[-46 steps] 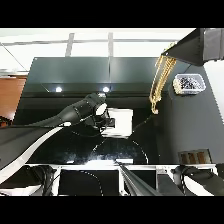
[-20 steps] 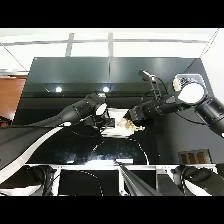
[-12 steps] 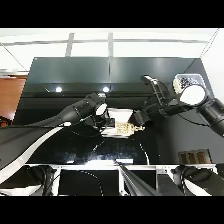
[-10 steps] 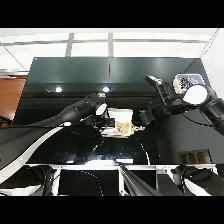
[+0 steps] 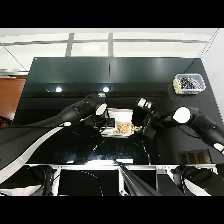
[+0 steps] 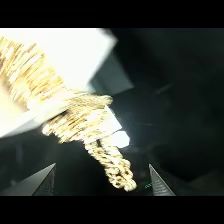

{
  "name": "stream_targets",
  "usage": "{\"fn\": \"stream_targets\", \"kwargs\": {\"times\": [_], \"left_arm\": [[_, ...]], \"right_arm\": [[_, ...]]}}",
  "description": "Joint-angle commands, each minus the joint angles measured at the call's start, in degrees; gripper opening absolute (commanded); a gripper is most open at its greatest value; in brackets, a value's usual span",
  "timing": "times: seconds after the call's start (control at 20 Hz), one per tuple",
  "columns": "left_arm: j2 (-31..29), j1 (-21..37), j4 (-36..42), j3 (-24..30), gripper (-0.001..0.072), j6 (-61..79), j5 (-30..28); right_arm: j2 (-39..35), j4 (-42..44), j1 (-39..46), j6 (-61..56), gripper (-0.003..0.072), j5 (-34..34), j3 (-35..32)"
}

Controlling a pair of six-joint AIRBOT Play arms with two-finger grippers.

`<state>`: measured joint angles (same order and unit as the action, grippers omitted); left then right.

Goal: Fold the box and place the chain.

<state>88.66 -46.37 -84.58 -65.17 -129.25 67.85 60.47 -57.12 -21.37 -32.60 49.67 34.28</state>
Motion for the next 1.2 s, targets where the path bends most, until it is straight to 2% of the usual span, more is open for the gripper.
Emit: {"fn": "stream_targets", "kwargs": {"times": [0.0, 0.3, 0.7, 0.8, 0.85, 0.9, 0.95, 1.0, 1.15], "left_arm": [[0.0, 0.0, 0.0, 0.0, 0.003, 0.0, 0.0], [0.0, 0.0, 0.0, 0.0, 0.003, 0.0, 0.0], [0.0, 0.0, 0.0, 0.0, 0.003, 0.0, 0.0], [0.0, 0.0, 0.0, 0.0, 0.003, 0.0, 0.0], [0.0, 0.0, 0.0, 0.0, 0.003, 0.0, 0.0], [0.0, 0.0, 0.0, 0.0, 0.003, 0.0, 0.0], [0.0, 0.0, 0.0, 0.0, 0.003, 0.0, 0.0], [0.0, 0.0, 0.0, 0.0, 0.003, 0.0, 0.0], [0.0, 0.0, 0.0, 0.0, 0.003, 0.0, 0.0]], "right_arm": [[1.7, 4.2, -1.9, 20.2, 0.072, -3.8, -2.3], [6.8, 10.8, -2.0, 32.5, 0.072, -5.3, -2.3], [9.4, 11.3, -2.0, 32.2, 0.072, -8.9, -2.3], [9.4, 11.2, -1.9, 31.3, 0.0477, -8.8, -2.3], [9.4, 11.2, -2.0, 30.1, 0.0392, -8.8, -2.3], [9.3, 11.2, -1.9, 29.0, 0.0184, -8.4, -2.3], [9.2, 11.0, -1.9, 27.8, 0.0046, -8.0, -2.3], [8.9, 11.0, -1.9, 26.7, 0.0007, -7.6, -2.3], [6.1, 8.7, -1.9, 17.6, 0.0007, -7.1, -2.0]]}}
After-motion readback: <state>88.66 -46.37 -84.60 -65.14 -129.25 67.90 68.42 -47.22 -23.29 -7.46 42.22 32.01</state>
